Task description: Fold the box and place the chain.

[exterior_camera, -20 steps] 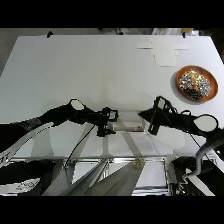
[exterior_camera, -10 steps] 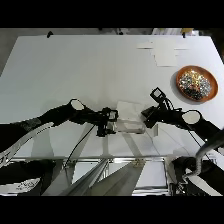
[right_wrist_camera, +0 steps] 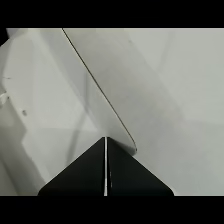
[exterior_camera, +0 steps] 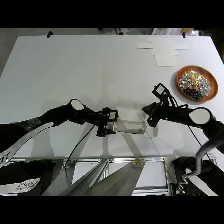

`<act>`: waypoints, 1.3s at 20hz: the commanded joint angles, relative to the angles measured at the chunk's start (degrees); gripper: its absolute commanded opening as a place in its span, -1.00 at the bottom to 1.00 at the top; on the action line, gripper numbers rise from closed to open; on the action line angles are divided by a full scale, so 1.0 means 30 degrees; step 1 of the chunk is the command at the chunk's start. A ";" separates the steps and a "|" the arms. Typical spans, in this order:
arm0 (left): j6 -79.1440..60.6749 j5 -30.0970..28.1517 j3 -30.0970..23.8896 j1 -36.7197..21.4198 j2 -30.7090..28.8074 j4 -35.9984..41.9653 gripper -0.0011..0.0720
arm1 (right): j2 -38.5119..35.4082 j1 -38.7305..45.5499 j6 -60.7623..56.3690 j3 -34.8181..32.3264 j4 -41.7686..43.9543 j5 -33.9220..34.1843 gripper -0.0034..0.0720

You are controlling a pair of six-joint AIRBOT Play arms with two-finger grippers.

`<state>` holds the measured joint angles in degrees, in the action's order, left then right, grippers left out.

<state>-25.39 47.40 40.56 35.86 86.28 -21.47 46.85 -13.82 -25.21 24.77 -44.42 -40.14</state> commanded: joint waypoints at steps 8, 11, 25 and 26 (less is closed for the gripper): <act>0.0022 -0.0015 -0.0007 -0.0015 -0.0015 0.0007 -0.36 | -0.1093 -0.0015 0.3541 -0.0415 -0.4116 -0.8422 -0.74; 0.0022 -0.0015 -0.0007 -0.0015 -0.0015 0.0007 -0.36 | -0.1086 -0.0007 0.3512 -0.0692 -0.6324 -0.7577 -0.42; 0.0022 -0.0015 -0.0007 -0.0015 -0.0015 0.0007 -0.36 | 0.2346 -0.0015 0.9595 -0.0699 -0.2455 -0.3942 -0.47; 0.0022 -0.0022 -0.0007 -0.0015 -0.0015 0.0007 -0.36 | 0.2382 -0.0015 0.9602 -0.0699 -0.2353 -0.3927 -0.50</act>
